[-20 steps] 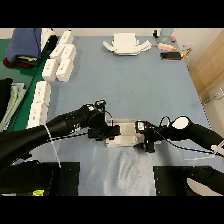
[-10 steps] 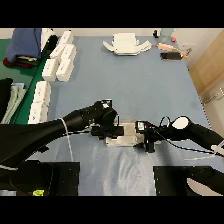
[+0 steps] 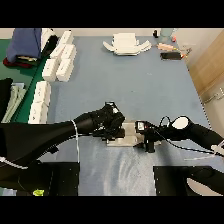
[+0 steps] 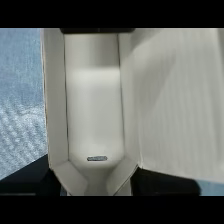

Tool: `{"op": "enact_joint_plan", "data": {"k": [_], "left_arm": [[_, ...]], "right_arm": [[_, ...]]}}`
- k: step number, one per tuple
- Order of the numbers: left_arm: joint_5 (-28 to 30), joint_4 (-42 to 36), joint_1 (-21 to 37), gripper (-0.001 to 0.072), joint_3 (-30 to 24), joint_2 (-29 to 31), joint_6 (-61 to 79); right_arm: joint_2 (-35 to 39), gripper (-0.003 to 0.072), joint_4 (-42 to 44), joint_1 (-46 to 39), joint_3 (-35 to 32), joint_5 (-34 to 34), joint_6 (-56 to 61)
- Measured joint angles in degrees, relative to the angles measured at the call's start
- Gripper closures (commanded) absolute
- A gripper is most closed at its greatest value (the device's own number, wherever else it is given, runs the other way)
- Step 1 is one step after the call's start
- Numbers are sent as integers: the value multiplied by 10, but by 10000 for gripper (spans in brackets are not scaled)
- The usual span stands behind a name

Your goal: Fold the box.

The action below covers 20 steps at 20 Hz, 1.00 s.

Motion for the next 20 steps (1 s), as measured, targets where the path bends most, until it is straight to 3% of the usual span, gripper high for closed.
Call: {"op": "enact_joint_plan", "data": {"k": [3,4,5,6,14,18,19,20], "left_arm": [[0,10,-6,692,1,-1,-10],[0,11,-6,607,1,-2,-12],[0,14,-7,299,2,-2,-13],[0,17,-7,152,3,-3,-15],[-48,23,-8,153,43,0,-30],[-104,25,-8,155,70,24,-15],[-124,27,-8,189,74,37,-11],[-147,29,-8,391,77,51,-10]], "right_arm": [[0,176,0,0,0,0,0],[0,175,0,0,0,0,0],[0,176,0,0,0,0,0],[0,176,0,0,0,0,0],[0,176,0,0,0,0,0],[0,176,0,0,0,0,0],[0,176,0,0,0,0,0],[0,176,0,0,0,0,0]]}}
